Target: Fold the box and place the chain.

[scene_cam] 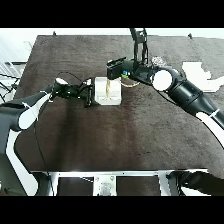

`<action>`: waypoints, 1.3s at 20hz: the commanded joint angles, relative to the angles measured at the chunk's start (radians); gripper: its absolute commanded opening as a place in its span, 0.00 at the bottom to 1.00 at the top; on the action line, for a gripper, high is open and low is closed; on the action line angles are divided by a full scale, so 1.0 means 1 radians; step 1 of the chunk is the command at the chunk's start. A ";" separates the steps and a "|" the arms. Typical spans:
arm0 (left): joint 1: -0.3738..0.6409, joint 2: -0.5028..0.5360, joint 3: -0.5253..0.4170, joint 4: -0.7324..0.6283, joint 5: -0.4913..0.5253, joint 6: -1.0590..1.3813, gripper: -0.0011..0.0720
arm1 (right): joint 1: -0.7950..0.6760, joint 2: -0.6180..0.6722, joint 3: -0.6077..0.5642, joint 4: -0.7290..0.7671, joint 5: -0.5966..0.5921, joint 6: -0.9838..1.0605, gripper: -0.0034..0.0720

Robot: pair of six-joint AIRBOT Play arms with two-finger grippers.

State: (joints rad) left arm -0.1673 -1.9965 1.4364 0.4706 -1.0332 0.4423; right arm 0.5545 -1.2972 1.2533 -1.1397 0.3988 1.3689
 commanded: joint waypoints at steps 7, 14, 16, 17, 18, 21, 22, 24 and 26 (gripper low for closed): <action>0.000 0.000 0.000 0.000 0.000 0.000 0.59 | 0.010 -0.276 -0.099 0.006 -0.066 0.011 0.05; 0.000 0.000 0.000 0.000 0.000 0.000 0.59 | -0.005 -0.255 -0.098 -0.007 -0.043 0.011 0.61; 0.000 0.000 0.000 0.000 0.000 0.000 0.59 | -0.049 -0.188 -0.102 -0.036 -0.020 0.011 0.61; 0.000 0.000 0.000 0.000 0.000 0.000 0.59 | -0.090 -0.153 -0.112 -0.042 -0.020 0.011 0.61; 0.000 0.000 0.000 0.000 0.000 0.000 0.59 | -0.138 -0.121 -0.128 -0.043 -0.021 0.011 0.60; 0.000 0.000 0.000 0.000 0.000 0.000 0.59 | -0.325 -0.084 -0.187 -0.043 -0.024 0.064 0.60; 0.000 0.000 0.000 0.000 0.000 0.000 0.59 | -0.391 -0.094 -0.207 -0.039 -0.035 0.098 0.60; 0.000 0.000 0.000 0.000 0.001 0.000 0.59 | -0.488 -0.142 -0.214 -0.016 -0.056 0.149 0.66; 0.000 0.000 0.000 0.000 0.001 0.000 0.59 | -0.537 -0.206 -0.198 0.030 -0.089 0.145 0.66</action>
State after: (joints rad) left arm -0.1673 -1.9965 1.4364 0.4706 -1.0328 0.4423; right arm 0.1177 -1.4528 1.0576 -1.1545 0.3450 1.4788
